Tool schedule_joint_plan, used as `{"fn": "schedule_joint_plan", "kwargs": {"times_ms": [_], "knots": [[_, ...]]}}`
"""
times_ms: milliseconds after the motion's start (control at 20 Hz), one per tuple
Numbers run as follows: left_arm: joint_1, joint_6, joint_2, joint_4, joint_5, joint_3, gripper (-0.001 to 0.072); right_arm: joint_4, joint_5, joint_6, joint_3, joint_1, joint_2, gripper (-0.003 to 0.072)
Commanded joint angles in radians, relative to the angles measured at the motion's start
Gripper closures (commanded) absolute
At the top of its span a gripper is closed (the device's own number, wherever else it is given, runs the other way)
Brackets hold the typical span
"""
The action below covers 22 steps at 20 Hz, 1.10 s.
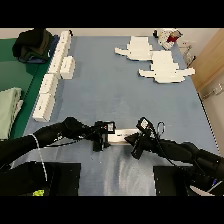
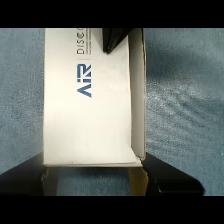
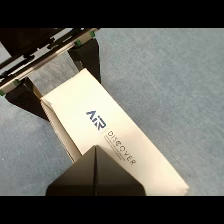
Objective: Fold the box.
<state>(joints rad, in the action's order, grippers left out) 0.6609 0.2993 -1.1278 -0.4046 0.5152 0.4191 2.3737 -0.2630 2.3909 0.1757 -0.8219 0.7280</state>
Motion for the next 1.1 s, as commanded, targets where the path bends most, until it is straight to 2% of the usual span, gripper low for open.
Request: {"fn": "schedule_joint_plan", "kwargs": {"times_ms": [0,200,550,750,1050], "knots": [[0.0,0.0,0.0,0.0,0.0,0.001,0.0306,0.005,0.013,-0.001,0.022,-0.001,-0.046,0.068],[0.0,0.0,0.0,0.0,0.0,0.001,0.0306,-0.011,-0.01,-0.001,0.052,0.0,-0.093,0.068],[0.0,0.0,0.0,0.0,0.0,0.001,0.0306,-0.09,-0.217,0.0,0.124,0.061,-0.087,0.0681],[0.0,0.0,0.0,0.0,0.0,0.001,0.0306,-0.169,-0.39,0.0,0.241,0.167,-0.023,0.0681],[0.0,0.0,0.0,0.0,0.0,0.001,0.0306,-0.202,-0.747,0.075,0.518,0.345,0.178,0.0682]]}}
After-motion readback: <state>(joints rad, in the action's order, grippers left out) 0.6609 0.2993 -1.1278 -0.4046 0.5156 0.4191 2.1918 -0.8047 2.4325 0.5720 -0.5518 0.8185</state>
